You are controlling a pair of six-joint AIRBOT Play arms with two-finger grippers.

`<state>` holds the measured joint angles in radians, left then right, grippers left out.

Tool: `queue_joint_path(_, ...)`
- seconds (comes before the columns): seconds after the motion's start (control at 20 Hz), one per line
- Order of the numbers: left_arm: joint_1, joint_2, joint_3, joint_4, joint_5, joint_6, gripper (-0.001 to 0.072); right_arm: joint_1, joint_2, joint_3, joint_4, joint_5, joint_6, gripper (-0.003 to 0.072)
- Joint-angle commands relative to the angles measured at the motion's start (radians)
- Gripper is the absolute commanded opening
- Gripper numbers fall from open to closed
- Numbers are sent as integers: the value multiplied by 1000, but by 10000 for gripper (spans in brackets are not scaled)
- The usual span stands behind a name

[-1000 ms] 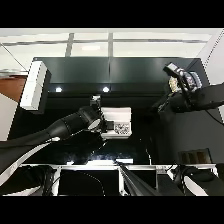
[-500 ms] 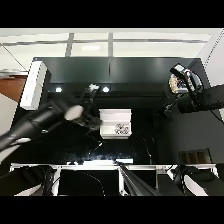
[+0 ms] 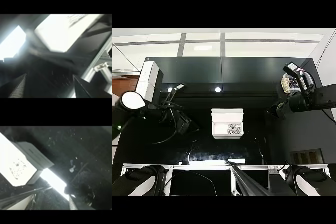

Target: Fold the box and place the chain.

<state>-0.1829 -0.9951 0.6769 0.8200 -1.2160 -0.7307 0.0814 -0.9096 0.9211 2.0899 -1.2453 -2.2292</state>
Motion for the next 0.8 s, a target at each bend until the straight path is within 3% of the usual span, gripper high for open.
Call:
queue_joint_path(0.0,11,0,-119,-159,166,566,716,1,1,0,6,8,2,506)
queue_joint_path(0.1,-21,-15,-137,-158,223,693,716,1,1,0,6,8,2,506)
queue_joint_path(0.3,-101,-106,-135,-168,225,898,716,1,1,0,7,11,5,505)
queue_joint_path(0.45,-123,-163,-134,-241,296,945,716,1,1,0,7,11,27,505)
queue_joint_path(0.75,-152,-218,-134,-335,297,1081,716,1,1,0,7,11,31,504)
